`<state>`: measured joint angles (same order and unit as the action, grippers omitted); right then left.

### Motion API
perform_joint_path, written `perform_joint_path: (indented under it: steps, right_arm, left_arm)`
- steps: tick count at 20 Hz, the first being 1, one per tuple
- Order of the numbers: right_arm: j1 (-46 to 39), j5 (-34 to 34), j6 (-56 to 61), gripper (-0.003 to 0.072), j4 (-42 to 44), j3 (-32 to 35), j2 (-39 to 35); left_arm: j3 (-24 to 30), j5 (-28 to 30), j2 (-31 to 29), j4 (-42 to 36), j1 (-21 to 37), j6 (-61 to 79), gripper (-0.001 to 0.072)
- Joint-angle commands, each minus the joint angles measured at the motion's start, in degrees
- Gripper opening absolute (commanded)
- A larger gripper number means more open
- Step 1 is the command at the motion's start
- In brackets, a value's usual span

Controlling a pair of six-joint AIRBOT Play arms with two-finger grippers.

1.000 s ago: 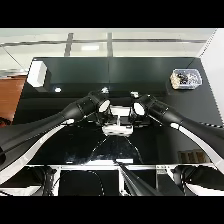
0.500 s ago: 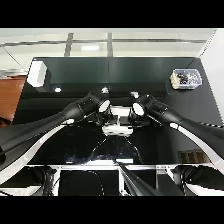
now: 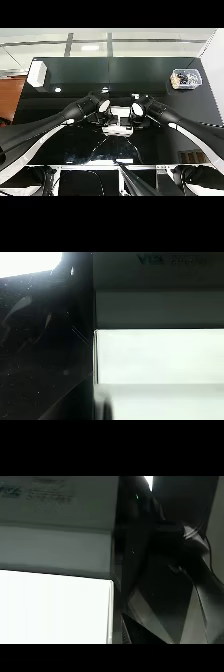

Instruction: Fold the box and place the chain.

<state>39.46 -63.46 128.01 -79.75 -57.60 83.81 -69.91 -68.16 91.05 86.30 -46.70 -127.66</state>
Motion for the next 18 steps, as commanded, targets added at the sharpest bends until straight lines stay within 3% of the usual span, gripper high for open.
perform_joint_path:
  steps: [1, 3, 5, 9, 10, 12, 18]
  right_arm:
    - [0.1, -0.4, 0.4, 0.0265, 0.2, -0.1, 0.0]
    - [0.1, -0.4, 0.4, 0.0264, 0.2, -0.1, 0.0]
    - [0.1, -0.4, 0.3, 0.0028, 0.2, 0.0, 0.0]
    - [0.1, -0.4, 0.3, 0.002, 0.0, -0.1, 0.0]
    - [0.1, -0.4, 0.4, 0.0032, 0.0, -0.1, 0.0]
    - [0.0, -0.5, 0.3, 0.037, -0.1, -0.1, -0.1]
    - [-0.2, -4.3, -4.3, 0.0373, -0.3, -1.0, -5.0]
  left_arm:
    - [0.0, 0.0, 0.0, 0.0, 0.1, -0.1, 0.0028]
    - [0.0, 0.0, 0.0, 0.0, 0.1, -0.1, 0.0027]
    - [0.0, 0.0, 0.0, 0.0, 0.1, -0.1, 0.0027]
    - [0.0, 0.0, 0.0, 0.0, 0.1, -0.1, 0.0028]
    - [0.0, 0.0, 0.0, 0.0, 0.1, -0.1, 0.0027]
    - [0.0, 0.0, 0.0, 0.0, 0.1, -0.1, 0.0028]
    - [0.0, 0.0, 0.0, 0.0, 0.1, -0.1, 0.0027]
